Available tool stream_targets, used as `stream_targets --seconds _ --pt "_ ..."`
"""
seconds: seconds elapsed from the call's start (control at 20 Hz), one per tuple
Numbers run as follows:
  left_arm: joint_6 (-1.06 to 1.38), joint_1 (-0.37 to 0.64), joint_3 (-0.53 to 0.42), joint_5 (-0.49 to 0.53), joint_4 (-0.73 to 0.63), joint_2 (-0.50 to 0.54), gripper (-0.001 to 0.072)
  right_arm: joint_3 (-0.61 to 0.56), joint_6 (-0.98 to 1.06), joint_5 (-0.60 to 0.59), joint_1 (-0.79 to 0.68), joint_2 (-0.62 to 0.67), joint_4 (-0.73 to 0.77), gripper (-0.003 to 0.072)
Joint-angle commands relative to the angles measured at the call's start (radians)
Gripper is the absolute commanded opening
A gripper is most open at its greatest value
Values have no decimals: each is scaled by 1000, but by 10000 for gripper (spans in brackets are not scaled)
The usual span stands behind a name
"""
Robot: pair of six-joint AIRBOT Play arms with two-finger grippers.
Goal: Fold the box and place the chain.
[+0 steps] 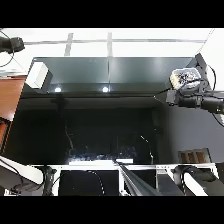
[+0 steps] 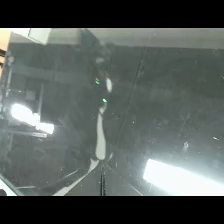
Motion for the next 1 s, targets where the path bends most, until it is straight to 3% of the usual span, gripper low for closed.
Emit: stream_targets --seconds 0.0,0.1,0.35,0.45,0.55,0.7,0.95 --pt "-37 -42 -121 -222 -221 163 22 0 -91 100 2 3 -39 12" --pt "60 -129 -306 -212 -192 323 23 0 -28 51 21 29 -190 9" --pt "156 -259 -970 139 -167 816 24 -20 251 -160 43 190 -734 9" --pt "156 -274 -1221 253 -145 988 24 -103 261 -341 43 270 -793 12" --pt "155 -271 -1398 294 -121 1110 24 -202 262 -453 42 285 -793 13" --pt "147 -272 -1509 290 -71 1214 25 -252 261 -433 42 283 -813 14" --pt "144 -272 -1518 206 -89 1251 26 -251 261 -425 43 283 -809 14"
